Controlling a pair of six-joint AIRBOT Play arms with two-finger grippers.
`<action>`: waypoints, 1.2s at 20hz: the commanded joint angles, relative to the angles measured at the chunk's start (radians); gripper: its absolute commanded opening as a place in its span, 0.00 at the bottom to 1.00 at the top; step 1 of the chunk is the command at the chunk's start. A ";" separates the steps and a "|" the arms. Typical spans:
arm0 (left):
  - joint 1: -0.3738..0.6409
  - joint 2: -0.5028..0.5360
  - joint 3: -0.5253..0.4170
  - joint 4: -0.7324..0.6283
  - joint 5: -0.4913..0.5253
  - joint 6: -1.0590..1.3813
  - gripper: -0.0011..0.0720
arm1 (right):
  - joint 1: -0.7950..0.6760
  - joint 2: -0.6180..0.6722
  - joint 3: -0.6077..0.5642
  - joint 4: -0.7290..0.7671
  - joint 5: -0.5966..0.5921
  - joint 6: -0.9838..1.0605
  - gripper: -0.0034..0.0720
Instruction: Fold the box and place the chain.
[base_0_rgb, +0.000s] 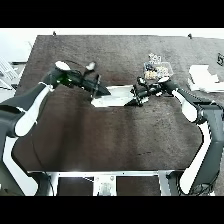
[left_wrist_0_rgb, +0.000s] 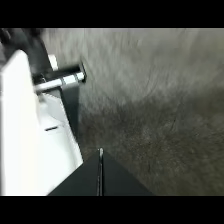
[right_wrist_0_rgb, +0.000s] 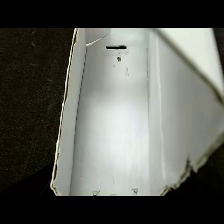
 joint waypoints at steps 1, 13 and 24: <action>-0.078 0.019 -0.073 0.066 0.216 0.060 0.03 | 0.001 0.000 0.000 0.000 0.000 0.000 0.53; -0.084 0.017 -0.089 -0.047 0.586 0.071 0.04 | 0.001 0.000 0.000 0.000 0.000 0.000 0.53; -0.085 -0.045 -0.084 -0.051 0.675 0.078 0.04 | 0.001 0.000 0.000 0.000 0.000 0.000 0.53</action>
